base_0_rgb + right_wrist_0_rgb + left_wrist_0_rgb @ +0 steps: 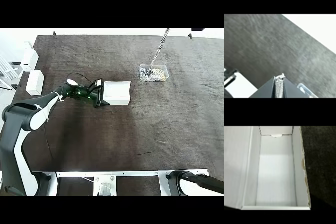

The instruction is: Fold the box and place the chain.

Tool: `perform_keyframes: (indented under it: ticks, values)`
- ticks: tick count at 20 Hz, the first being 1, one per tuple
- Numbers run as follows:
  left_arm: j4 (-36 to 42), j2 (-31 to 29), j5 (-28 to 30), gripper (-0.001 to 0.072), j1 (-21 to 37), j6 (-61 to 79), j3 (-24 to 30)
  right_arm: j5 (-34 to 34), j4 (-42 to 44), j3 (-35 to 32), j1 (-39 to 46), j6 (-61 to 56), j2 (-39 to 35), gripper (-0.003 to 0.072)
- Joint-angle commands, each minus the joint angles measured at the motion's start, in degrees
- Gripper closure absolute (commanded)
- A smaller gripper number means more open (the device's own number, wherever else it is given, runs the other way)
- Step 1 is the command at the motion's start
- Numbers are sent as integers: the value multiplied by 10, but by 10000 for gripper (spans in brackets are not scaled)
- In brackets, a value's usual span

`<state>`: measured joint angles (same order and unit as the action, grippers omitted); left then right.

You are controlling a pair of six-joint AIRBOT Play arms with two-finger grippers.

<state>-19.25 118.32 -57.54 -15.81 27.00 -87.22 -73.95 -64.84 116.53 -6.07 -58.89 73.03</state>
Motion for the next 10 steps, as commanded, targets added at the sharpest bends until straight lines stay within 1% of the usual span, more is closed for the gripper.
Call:
perform_keyframes:
  ticks: [1,4,10]
  values:
    - [0,0,0,305,0,0,0,-10,-18,0,-61,-37,-28,672]
    - [0,0,0,305,0,0,0,-10,-23,-10,-111,-49,-30,672]
    - [0,0,0,305,0,0,0,7,-17,-115,-147,-78,-30,671]
